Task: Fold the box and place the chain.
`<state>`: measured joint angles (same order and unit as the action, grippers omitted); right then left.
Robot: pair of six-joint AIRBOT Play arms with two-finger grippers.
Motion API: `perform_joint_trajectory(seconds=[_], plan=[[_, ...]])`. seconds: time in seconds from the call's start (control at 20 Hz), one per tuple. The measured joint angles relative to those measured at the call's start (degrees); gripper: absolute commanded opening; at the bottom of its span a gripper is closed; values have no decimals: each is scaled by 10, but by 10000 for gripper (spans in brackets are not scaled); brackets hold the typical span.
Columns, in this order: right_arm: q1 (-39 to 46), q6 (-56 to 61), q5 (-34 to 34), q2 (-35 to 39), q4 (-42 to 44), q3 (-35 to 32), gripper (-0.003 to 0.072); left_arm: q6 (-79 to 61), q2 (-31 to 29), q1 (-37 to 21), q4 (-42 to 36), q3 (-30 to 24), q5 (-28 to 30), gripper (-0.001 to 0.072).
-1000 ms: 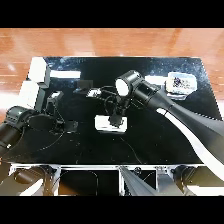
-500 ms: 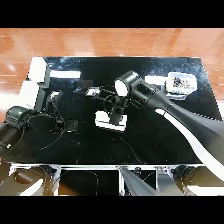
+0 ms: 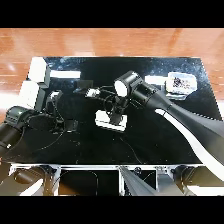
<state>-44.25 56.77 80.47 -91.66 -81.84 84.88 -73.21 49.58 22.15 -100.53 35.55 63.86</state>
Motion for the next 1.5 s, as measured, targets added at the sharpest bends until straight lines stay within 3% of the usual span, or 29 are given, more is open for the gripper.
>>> perform_joint_trajectory(seconds=[1.0, 1.05, 1.1, 1.15, 1.45, 1.5], plan=[[-14, 24, -1, -4, -22, 0, 289, 0, 0, 0, 0, 0, -13, 467], [-14, 24, 0, -4, -22, 0, 318, 0, 0, 0, 0, 0, -14, 466], [-15, 24, 3, -4, -21, 0, 513, 0, 0, 0, 0, 0, -14, 467], [-15, 26, 9, -4, -20, 0, 562, 0, 0, 0, 0, 0, -14, 467], [-15, 26, 15, -5, -5, 0, 542, 0, 0, 0, 0, 0, -15, 466], [-16, 26, 15, -5, -5, 0, 438, 0, 0, 0, 0, 0, -15, 467]])
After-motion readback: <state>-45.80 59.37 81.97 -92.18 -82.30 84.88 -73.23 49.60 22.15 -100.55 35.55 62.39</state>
